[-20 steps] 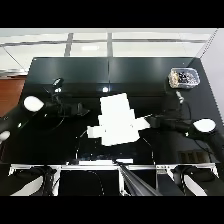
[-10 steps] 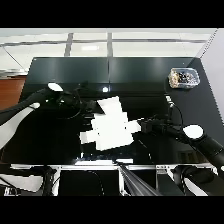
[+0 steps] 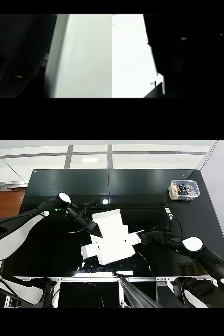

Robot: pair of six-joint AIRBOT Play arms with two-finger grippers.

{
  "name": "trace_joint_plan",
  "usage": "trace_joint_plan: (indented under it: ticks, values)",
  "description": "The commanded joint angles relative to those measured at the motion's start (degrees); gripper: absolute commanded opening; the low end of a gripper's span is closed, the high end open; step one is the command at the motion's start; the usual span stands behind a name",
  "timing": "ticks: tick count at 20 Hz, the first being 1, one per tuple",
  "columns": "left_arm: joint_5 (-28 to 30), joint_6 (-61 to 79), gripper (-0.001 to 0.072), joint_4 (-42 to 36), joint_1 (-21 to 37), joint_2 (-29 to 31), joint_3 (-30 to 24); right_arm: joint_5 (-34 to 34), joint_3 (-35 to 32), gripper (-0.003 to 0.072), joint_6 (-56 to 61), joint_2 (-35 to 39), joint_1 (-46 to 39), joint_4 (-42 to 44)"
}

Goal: Fold the box and place the chain.

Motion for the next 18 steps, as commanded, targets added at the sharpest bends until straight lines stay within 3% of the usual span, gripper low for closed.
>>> trace_joint_plan:
  ticks: [1,2,3,4,7,10,12,14,16,18]
  values:
    - [-0.55,5.33,0.0028,-0.15,-0.09,-0.17,0.22,0.33,0.00,0.0025,0.00,0.02,0.07,0.00]
    - [-0.46,5.75,0.0030,-0.15,-0.02,-0.17,0.26,0.59,0.00,0.0193,0.00,0.04,0.07,-0.33]
    - [-0.42,6.27,0.0028,-0.15,0.07,-0.15,0.26,0.85,0.17,0.0658,0.00,0.07,-0.13,-0.76]
    - [0.17,6.23,0.0027,0.04,0.07,-0.02,0.26,2.60,1.11,0.0703,0.00,0.13,-0.90,-2.80]
    - [3.58,6.25,0.0024,2.99,-0.57,3.58,-0.22,14.95,7.93,0.0702,-0.11,0.33,-6.01,-16.74]
    - [15.41,10.71,0.0024,3.98,-3.34,13.88,-6.12,21.99,15.50,0.0702,-0.09,0.61,-10.27,-33.31]
    - [24.92,20.35,0.0028,2.16,-6.78,21.92,-13.86,20.37,17.49,0.0702,-0.28,0.61,-11.58,-34.32]
    - [30.99,34.73,0.0029,2.67,-10.36,25.83,-19.34,18.69,17.44,0.0702,-6.01,0.46,-10.38,-32.59]
    - [33.70,43.28,0.0029,4.96,-12.92,25.42,-20.00,19.69,17.00,0.0701,-17.31,0.44,-7.08,-33.29]
    - [40.13,43.85,0.0030,4.94,-14.08,24.39,-19.98,20.11,16.13,0.0701,-26.29,0.44,-3.61,-33.70]
